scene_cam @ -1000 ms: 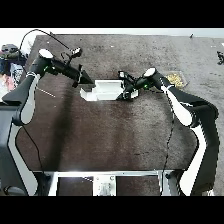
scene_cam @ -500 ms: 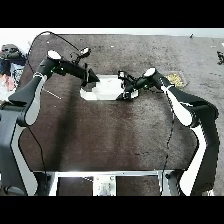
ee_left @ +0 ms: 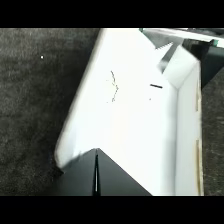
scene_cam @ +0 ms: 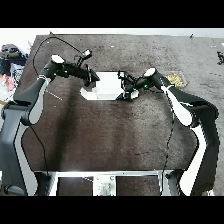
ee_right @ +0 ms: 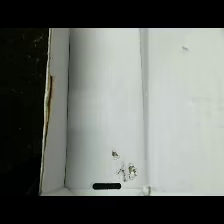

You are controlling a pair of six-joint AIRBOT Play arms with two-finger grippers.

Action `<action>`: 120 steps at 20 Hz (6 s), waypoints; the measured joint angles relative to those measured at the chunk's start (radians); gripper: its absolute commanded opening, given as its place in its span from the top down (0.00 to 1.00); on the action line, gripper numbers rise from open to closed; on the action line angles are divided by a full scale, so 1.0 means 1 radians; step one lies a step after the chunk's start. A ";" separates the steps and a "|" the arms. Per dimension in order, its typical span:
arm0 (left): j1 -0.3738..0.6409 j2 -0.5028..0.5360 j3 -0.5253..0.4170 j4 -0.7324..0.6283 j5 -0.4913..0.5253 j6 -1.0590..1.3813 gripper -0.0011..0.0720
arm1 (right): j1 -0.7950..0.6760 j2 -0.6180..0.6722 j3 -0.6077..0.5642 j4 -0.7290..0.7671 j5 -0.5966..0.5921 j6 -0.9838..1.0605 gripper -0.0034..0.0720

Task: Fold the box and place the chain.

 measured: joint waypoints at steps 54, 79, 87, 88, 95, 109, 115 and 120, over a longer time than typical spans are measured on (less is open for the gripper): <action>-0.039 0.154 -0.251 0.315 -0.009 0.188 0.13 | 0.000 0.000 0.000 -0.001 0.000 -0.001 0.24; -0.081 0.143 -0.261 0.261 0.043 0.183 0.64 | 0.000 0.000 0.000 -0.001 0.000 0.000 0.24; -0.086 0.138 -0.261 0.210 0.057 0.181 0.24 | 0.000 0.000 0.000 -0.002 0.000 -0.001 0.24; -0.086 0.138 -0.261 0.209 0.060 0.175 0.24 | 0.000 0.000 0.000 -0.002 0.000 -0.001 0.24; -0.073 0.137 -0.261 0.267 0.068 0.090 0.97 | 0.000 0.000 0.000 0.000 0.000 0.000 0.24; 0.060 0.342 -0.269 0.346 0.074 -0.536 0.98 | 0.000 0.000 0.000 0.000 0.000 0.000 0.24; 0.191 0.369 -0.352 0.325 0.077 -0.782 0.98 | 0.000 0.000 0.000 0.000 0.000 0.000 0.24; 0.217 0.372 -0.490 0.277 0.092 -0.877 0.97 | 0.000 0.000 0.000 0.000 0.000 0.000 0.24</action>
